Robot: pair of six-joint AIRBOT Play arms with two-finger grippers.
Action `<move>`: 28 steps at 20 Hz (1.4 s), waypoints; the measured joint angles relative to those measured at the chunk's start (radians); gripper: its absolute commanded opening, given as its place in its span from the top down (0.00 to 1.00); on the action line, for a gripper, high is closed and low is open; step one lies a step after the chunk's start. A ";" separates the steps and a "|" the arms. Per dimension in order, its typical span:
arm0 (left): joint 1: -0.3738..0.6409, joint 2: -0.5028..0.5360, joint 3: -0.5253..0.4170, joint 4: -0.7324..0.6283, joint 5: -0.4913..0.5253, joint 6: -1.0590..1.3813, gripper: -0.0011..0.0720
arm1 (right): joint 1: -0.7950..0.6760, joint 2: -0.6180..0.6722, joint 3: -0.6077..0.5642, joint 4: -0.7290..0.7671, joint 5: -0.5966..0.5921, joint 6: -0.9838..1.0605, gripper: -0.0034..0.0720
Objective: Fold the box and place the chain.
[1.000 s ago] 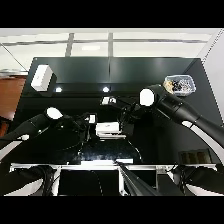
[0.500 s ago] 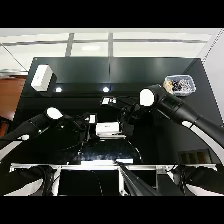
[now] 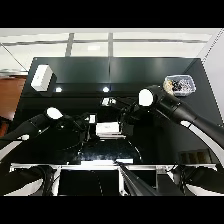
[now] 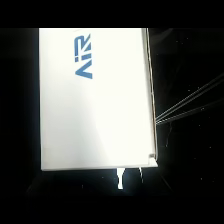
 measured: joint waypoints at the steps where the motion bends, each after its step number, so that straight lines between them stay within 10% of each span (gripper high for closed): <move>1: 0.000 0.000 0.000 0.000 0.000 0.000 0.38 | 0.000 -0.002 0.000 0.000 0.000 0.000 0.58; 13: 0.000 0.000 0.000 0.000 0.000 0.001 0.38 | -0.036 0.041 0.011 -0.008 0.018 0.095 0.59; 15: 0.000 0.000 0.000 0.000 0.000 0.001 0.38 | -0.077 0.073 0.012 -0.003 0.054 0.163 0.92; 17: 0.000 0.000 0.000 0.000 0.000 0.001 0.38 | -0.133 0.102 -0.006 0.028 0.119 0.252 0.91; 28: 0.000 0.000 0.000 0.000 0.000 0.001 0.38 | -0.193 0.075 -0.293 0.643 -0.133 0.402 0.91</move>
